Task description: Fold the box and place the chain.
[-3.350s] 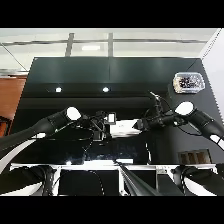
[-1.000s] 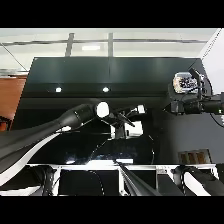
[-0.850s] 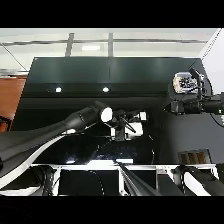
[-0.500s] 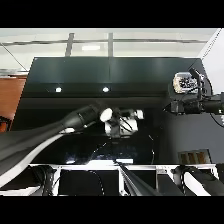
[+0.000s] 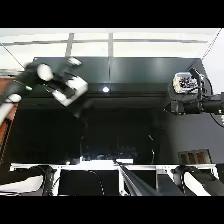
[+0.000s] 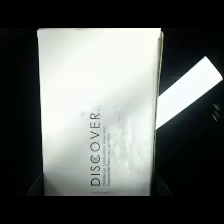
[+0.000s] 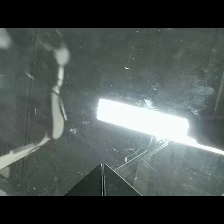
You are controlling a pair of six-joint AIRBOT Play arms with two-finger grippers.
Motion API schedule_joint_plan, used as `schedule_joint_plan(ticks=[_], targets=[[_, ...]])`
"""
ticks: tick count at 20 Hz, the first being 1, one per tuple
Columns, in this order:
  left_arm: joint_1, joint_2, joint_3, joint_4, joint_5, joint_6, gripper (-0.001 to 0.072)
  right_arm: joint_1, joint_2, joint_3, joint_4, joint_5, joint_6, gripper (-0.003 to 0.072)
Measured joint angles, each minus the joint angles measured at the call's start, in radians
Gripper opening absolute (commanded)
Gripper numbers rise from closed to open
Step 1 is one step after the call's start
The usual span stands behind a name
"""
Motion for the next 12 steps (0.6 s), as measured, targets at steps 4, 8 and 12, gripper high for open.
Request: schedule_joint_plan(ticks=[4,8,12], targets=[[0.239,-0.136,0.211,0.006,0.017,-0.043,0.0228,0.0,0.0,0.0,0.003,0.0,0.001,0.0019],[0.362,-0.34,0.474,0.005,0.027,-0.072,0.0227,0.001,0.0,0.0,0.036,-0.01,0.01,0.0019],[0.41,-0.518,0.66,-0.064,0.059,-0.087,0.0234,0.002,0.0,0.0,0.08,-0.019,0.011,0.0019]])
